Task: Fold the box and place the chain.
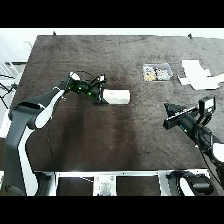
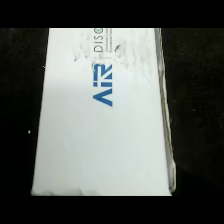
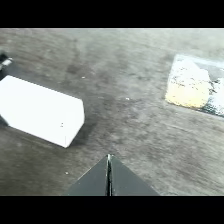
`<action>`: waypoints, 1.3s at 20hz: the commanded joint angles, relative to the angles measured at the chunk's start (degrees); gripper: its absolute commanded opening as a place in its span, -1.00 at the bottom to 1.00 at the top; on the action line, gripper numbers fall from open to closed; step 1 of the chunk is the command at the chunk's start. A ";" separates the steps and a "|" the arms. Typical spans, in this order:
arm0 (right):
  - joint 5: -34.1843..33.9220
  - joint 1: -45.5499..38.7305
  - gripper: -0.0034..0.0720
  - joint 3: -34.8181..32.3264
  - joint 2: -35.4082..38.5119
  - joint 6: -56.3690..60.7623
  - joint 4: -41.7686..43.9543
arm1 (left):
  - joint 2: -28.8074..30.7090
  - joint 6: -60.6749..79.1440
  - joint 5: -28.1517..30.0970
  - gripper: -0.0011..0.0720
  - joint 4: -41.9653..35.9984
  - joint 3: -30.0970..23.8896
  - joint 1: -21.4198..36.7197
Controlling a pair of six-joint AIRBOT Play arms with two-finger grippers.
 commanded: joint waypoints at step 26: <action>-1.70 -0.59 -0.90 -3.76 2.03 0.37 -0.22 | 23.08 -38.05 22.93 -0.94 9.44 -0.02 31.61</action>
